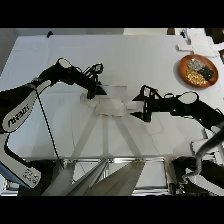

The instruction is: Fold the box and place the chain.

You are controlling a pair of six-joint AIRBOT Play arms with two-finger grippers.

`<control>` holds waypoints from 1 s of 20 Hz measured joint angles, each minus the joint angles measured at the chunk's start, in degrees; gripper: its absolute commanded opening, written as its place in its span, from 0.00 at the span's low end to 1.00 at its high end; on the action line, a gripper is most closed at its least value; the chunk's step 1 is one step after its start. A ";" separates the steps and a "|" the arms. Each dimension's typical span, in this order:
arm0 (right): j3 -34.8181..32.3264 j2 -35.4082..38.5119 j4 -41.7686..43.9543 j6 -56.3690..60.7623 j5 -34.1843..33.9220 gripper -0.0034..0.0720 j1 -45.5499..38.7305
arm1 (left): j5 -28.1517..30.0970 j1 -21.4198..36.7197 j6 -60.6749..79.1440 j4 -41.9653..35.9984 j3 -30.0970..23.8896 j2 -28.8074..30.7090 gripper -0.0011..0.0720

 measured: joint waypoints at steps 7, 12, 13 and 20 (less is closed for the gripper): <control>-0.09 -6.86 0.90 -2.49 -4.55 0.95 2.80 | -0.02 0.00 0.00 0.00 0.00 0.00 0.03; -0.09 -10.91 3.96 -2.47 -9.05 0.95 5.01 | 0.00 0.00 0.00 0.00 0.00 0.00 0.03; -0.09 -11.23 4.57 -2.49 -9.44 0.95 5.46 | -0.02 0.00 0.00 0.00 0.00 0.00 0.03; -0.09 -12.07 10.75 -2.40 -10.93 0.95 7.17 | -0.02 0.00 0.00 0.00 0.00 0.00 0.03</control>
